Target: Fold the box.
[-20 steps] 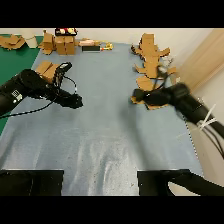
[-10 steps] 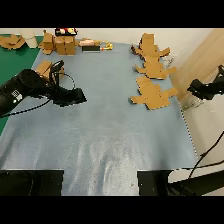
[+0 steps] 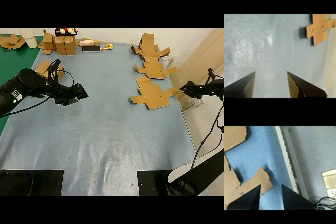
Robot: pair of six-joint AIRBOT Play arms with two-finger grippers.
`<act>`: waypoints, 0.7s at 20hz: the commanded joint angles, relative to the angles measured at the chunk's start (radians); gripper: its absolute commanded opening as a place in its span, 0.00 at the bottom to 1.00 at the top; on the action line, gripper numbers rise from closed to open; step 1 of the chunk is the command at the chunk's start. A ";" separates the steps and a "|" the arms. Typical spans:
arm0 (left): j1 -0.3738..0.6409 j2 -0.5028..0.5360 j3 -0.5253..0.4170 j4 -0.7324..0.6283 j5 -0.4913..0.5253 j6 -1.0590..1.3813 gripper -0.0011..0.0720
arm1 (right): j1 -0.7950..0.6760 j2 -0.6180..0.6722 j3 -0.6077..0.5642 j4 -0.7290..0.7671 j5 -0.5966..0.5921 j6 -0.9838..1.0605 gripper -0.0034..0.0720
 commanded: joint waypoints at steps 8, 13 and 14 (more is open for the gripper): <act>0.000 0.000 0.000 -0.008 0.012 -0.008 0.84 | 0.085 -0.043 0.031 0.008 -0.040 -0.040 0.49; 0.000 0.000 0.000 -0.010 0.008 -0.008 0.84 | 0.087 -0.042 0.030 0.004 -0.101 -0.039 0.25; 0.000 0.000 0.000 -0.018 0.003 -0.008 0.84 | 0.087 -0.042 0.030 0.005 -0.140 -0.039 0.25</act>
